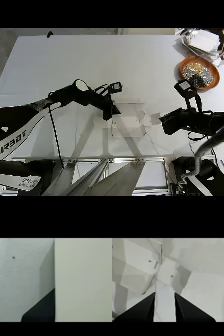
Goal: Fold the box and place the chain.
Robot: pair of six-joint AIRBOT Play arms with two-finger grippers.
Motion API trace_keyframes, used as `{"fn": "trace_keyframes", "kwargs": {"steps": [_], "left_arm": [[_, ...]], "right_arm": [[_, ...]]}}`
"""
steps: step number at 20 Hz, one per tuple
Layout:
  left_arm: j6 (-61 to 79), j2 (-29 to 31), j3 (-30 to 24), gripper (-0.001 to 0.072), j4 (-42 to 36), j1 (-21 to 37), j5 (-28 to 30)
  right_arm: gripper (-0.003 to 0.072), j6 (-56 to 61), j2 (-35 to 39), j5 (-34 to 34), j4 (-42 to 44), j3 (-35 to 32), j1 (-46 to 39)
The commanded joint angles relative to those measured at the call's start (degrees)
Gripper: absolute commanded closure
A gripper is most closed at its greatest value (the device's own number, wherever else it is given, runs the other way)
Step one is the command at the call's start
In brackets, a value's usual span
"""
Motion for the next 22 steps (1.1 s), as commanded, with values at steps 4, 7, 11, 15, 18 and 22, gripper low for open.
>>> {"fn": "trace_keyframes", "kwargs": {"steps": [4,7,11,15,18,22], "left_arm": [[6.8,-1.1,0.0,0.0701,-0.5,-2.6,6.7],[7.0,-1.1,0.0,0.0702,-1.4,-2.6,7.2],[7.7,-1.1,0.0,0.0704,-2.6,-2.6,7.6],[7.7,-1.1,0.0,0.0703,-2.6,-2.6,7.7],[7.7,-1.1,0.0,0.0703,-2.6,-2.6,7.7],[7.7,-1.1,0.0,0.0703,-2.3,-2.7,7.6]], "right_arm": [[0.0411,-0.7,0.0,-0.9,-0.1,-0.1,0.0],[0.0411,-1.1,0.0,-1.1,-0.1,-0.1,0.0],[0.0411,-1.1,0.0,-2.0,-0.1,-0.1,0.0],[0.0411,-1.1,0.0,-1.9,-0.2,-0.1,0.0],[0.0411,-1.7,0.0,-1.9,-0.2,-0.1,0.0],[0.0411,-3.7,0.0,-1.9,-0.2,-0.1,0.0]]}}
